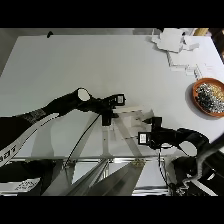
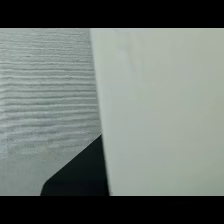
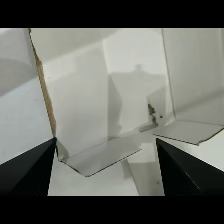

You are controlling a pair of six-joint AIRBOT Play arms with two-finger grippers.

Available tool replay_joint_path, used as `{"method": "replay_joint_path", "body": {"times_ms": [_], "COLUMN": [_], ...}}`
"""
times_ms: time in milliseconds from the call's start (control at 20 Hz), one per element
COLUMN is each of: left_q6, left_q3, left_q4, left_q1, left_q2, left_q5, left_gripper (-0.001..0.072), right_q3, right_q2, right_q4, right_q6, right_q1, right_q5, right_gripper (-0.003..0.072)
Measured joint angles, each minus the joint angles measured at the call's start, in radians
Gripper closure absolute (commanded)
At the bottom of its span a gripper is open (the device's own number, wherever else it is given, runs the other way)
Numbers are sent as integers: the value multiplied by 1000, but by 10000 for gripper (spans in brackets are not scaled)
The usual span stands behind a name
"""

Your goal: Fold the box and place the chain.

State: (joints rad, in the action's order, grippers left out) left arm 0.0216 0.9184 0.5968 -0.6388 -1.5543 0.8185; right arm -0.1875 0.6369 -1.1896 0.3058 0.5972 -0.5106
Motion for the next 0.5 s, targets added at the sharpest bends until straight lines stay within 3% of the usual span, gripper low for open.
{"method": "replay_joint_path", "body": {"times_ms": [100, 300, 500], "left_q6": [0, 0, 0], "left_q3": [0, 0, 0], "left_q4": [-3, -7, -5], "left_q1": [0, -2, -2], "left_q2": [0, 0, 0], "left_q5": [5, 16, 13], "left_gripper": [680, 680, 680], "right_q3": [-6, 19, 45], "right_q2": [-29, -112, -130], "right_q4": [-1, -27, -31], "right_q6": [8, 42, 56], "right_q1": [0, 0, 0], "right_q5": [-27, -167, -193], "right_gripper": [42, 39, 31]}}
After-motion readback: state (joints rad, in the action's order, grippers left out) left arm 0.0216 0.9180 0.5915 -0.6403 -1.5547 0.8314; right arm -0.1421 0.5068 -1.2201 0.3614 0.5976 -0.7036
